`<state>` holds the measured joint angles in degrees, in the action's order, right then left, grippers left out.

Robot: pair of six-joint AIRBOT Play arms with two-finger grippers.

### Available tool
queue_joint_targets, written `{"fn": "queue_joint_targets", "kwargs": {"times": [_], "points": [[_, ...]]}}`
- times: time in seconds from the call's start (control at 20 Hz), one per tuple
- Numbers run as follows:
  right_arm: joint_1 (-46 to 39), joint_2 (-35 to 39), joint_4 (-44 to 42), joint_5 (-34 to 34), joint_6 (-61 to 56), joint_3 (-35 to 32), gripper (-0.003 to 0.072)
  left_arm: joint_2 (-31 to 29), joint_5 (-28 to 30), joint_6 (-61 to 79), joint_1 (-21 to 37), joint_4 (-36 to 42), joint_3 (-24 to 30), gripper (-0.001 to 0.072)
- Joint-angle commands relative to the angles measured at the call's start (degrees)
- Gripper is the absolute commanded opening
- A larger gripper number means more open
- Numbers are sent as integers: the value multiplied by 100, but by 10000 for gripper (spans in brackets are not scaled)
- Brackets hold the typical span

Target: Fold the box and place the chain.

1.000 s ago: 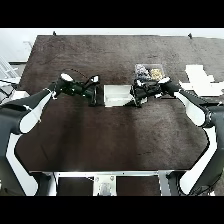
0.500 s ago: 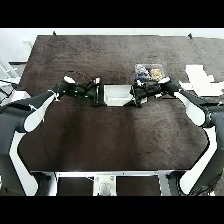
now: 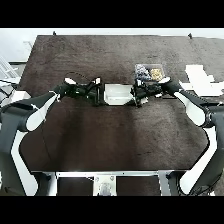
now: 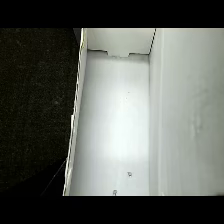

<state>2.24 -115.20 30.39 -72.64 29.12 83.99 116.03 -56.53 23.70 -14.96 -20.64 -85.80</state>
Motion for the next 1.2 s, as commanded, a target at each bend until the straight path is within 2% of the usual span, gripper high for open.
{"fn": "queue_joint_targets", "kwargs": {"times": [0.0,0.55,0.65,1.15], "points": [[7,0,9,-31,4,-2,506,17,37,129,-7,52,-7,713],[7,0,9,-31,4,-2,506,17,101,280,-85,50,-7,709],[7,0,9,-31,4,-2,506,17,101,271,-85,50,-4,541],[7,0,9,-31,4,-2,506,15,175,227,-83,-81,-7,543]]}}
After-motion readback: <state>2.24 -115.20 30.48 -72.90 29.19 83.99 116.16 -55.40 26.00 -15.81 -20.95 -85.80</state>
